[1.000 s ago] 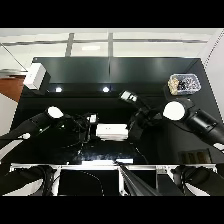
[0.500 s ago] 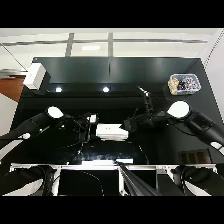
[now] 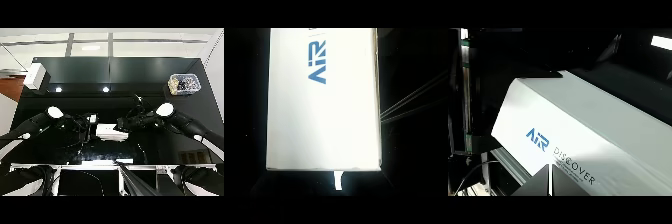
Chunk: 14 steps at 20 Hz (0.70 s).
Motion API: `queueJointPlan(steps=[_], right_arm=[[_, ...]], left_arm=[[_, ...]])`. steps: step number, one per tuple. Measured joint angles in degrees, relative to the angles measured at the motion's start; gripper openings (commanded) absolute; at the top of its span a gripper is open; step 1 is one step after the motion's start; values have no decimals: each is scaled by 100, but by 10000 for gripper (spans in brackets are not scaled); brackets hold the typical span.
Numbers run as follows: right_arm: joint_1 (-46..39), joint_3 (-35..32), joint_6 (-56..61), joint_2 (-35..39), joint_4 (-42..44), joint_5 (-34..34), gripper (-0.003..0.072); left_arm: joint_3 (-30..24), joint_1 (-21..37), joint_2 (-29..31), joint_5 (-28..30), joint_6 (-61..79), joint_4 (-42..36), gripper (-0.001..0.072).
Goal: Fold the box and place the chain.
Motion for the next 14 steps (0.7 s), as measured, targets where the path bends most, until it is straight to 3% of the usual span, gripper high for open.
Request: queueJointPlan(steps=[14], right_arm=[[0,7,-278,-459,0,142,39]], left_arm=[[0,0,0,0,9,9,482]])
